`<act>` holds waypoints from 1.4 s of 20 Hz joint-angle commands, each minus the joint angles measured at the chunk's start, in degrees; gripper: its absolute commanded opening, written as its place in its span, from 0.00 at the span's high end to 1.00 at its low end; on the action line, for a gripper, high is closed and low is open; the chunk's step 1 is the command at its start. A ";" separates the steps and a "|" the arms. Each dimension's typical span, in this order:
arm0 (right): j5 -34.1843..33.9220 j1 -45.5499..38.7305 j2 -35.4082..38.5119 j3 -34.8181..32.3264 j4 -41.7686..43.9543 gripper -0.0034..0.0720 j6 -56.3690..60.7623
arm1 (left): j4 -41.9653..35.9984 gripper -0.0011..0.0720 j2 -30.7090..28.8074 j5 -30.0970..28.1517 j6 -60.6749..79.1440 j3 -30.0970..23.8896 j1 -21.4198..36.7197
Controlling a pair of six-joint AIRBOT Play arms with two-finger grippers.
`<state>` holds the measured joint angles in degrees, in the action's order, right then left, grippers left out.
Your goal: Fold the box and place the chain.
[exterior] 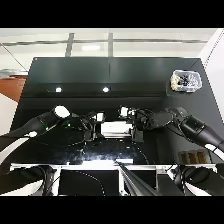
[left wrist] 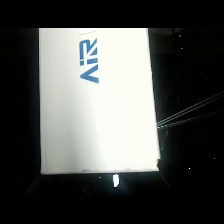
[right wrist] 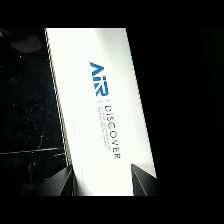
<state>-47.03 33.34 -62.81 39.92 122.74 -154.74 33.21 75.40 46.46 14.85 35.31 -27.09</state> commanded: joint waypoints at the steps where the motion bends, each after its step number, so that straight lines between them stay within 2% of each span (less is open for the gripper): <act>1: 0.09 -0.02 0.04 1.25 0.07 0.43 0.72 | 0.00 0.45 0.02 0.00 -0.04 0.02 -0.02; 8: 0.07 -0.04 0.33 2.34 0.00 0.43 0.94 | 0.00 0.45 0.02 0.00 -0.04 0.02 -0.02; 13: 0.07 -0.04 3.19 2.34 0.02 0.43 4.24 | 0.00 0.45 0.02 0.00 -0.04 0.02 -0.02; 14: 0.00 -0.04 4.04 2.34 0.02 0.54 5.92 | 0.00 0.45 0.02 0.00 -0.04 0.02 -0.02; 15: -0.17 -0.07 4.79 2.34 0.02 0.71 7.91 | 0.00 0.45 0.02 0.00 -0.04 0.02 -0.02; 16: -0.68 -0.15 5.11 2.34 0.02 0.72 10.01 | 0.00 0.45 0.02 0.00 -0.04 0.02 -0.02; 17: -1.49 -0.20 5.05 2.29 0.17 0.94 12.59 | 0.00 0.45 0.02 0.00 -0.04 0.02 -0.02; 21: -1.20 0.20 3.96 -0.96 7.15 0.94 14.32 | 0.00 0.45 0.02 0.00 -0.04 0.02 -0.02; 25: 5.01 0.96 1.29 -1.44 7.74 0.94 13.07 | 0.00 0.45 0.02 0.00 -0.04 0.02 -0.02; 28: 5.07 0.96 -0.81 -1.44 7.54 0.94 13.09 | 0.00 0.45 0.02 0.00 -0.04 0.02 -0.02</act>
<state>-43.42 34.15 -61.89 38.72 129.73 -141.67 33.21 75.40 46.50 14.81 35.31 -27.09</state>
